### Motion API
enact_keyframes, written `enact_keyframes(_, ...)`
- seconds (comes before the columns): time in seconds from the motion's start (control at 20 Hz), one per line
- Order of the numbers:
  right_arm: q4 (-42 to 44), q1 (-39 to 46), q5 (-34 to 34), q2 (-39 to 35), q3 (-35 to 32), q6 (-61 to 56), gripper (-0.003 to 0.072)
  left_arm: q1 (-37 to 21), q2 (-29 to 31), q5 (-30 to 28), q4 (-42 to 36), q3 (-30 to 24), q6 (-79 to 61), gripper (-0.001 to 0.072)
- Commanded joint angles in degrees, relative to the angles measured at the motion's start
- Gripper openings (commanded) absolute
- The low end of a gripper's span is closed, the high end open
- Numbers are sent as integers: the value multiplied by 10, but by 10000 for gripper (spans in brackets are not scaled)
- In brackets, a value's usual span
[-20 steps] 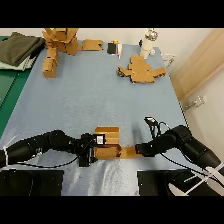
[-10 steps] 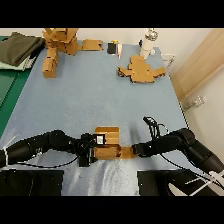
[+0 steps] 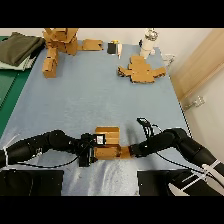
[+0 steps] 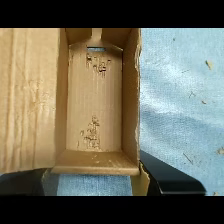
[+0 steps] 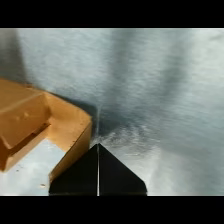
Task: Fold the box.
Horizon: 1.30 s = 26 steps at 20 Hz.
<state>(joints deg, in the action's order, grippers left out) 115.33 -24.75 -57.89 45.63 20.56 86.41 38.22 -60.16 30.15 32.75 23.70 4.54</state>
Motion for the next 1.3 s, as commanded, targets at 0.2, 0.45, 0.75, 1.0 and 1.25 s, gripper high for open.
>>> enact_keyframes(0.2,88,0,2,-4,42,51,4,0,0,0,0,0,0,521)
enact_keyframes(0.45,120,0,0,-3,49,51,250,0,0,0,0,0,0,521)
enact_keyframes(0.75,120,0,-2,-3,50,51,295,0,0,0,0,0,0,521)
enact_keyframes(1.0,125,0,-15,-3,50,51,400,0,0,0,0,0,0,521)
enact_keyframes(1.25,82,-85,45,10,59,-13,394,0,0,0,0,0,0,521)
